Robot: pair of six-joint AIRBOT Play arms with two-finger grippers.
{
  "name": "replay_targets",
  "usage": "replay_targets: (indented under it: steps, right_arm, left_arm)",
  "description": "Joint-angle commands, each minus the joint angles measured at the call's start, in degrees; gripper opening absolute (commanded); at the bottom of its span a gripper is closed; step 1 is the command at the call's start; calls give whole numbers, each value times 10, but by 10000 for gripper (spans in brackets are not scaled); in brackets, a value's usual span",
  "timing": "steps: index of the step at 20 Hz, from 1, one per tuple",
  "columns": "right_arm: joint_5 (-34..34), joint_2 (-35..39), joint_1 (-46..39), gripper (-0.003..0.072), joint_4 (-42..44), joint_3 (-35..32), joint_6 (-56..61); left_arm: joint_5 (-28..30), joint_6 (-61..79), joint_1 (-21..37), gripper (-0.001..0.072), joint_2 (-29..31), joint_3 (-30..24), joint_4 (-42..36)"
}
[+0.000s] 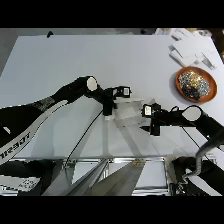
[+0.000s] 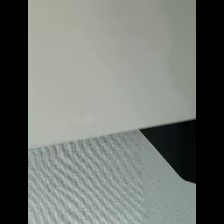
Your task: Fold the box and place the chain.
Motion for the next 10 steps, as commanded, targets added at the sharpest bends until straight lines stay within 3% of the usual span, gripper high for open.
replay_targets:
  steps: [1,3,5,10]
  right_arm:
    - [26,8,1,356,55,0,1]
    - [50,7,15,21,98,0,2]
    - [-4,-8,64,21,128,0,23]
    - [-223,-83,211,20,284,0,65]
  left_arm:
    - [0,0,0,11,0,0,0]
    - [0,0,0,11,0,0,0]
    - [0,0,0,11,0,0,0]
    - [0,0,0,11,0,0,0]
